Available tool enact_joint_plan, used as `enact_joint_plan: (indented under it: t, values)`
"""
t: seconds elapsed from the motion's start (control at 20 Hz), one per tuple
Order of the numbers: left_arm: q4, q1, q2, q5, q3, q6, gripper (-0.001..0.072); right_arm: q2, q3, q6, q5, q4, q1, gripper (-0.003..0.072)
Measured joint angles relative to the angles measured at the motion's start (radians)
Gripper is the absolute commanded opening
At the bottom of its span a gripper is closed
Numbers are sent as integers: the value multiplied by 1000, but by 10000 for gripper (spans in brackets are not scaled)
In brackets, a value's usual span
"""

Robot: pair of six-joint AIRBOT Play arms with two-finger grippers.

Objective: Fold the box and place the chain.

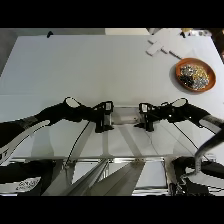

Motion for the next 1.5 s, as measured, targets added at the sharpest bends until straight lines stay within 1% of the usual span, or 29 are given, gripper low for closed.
enact_joint_plan:
  t: [0.1,0.15,0.2,0.25,0.3,1.4,1.45,1.5]
  values:
    - [-6,-2,-5,7,0,1,541,0,0,0,0,0,0,337]
    - [-9,-3,-6,8,0,1,444,0,0,0,0,0,0,337]
    - [-9,-5,-7,9,0,1,278,0,0,0,0,0,0,337]
    - [-11,-7,-8,9,0,1,164,0,0,0,0,0,0,337]
    - [-11,-9,-8,10,0,1,134,0,0,0,0,0,0,337]
    - [-10,-16,-9,10,0,3,134,0,0,-3,0,0,0,338]
    - [-10,-16,-9,9,0,3,134,0,0,-3,0,-1,0,354]
    - [-10,-16,-9,9,0,3,134,0,0,-2,0,-4,0,491]
